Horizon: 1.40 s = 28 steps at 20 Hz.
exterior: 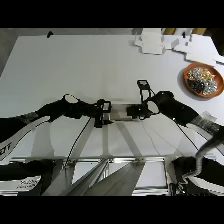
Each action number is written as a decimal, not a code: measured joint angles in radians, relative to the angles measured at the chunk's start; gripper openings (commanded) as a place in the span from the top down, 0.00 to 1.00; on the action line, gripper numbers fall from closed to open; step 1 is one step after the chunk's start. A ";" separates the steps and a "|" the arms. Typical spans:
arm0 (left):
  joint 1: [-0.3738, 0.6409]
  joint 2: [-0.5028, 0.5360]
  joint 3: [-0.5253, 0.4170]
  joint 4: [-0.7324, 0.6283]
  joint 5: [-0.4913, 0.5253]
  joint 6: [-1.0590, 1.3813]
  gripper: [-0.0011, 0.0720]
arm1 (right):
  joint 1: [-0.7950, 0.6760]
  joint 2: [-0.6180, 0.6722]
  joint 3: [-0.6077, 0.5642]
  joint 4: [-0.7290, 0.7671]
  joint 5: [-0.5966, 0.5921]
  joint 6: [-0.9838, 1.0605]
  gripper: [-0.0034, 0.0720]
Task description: Fold the box and place the chain.
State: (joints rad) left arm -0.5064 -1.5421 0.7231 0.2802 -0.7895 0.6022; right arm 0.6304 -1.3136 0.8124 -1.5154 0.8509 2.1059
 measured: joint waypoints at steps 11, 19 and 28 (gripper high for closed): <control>0.000 0.000 0.000 0.001 0.000 0.002 0.69 | 0.018 -0.011 0.009 -0.002 0.010 0.009 0.56; 0.000 0.000 0.000 0.000 0.000 0.001 0.69 | -0.051 0.124 0.132 -0.046 0.249 -0.245 0.38; 0.000 0.000 0.000 0.000 0.000 0.001 0.69 | -0.405 0.148 0.412 -0.051 0.415 -0.546 0.43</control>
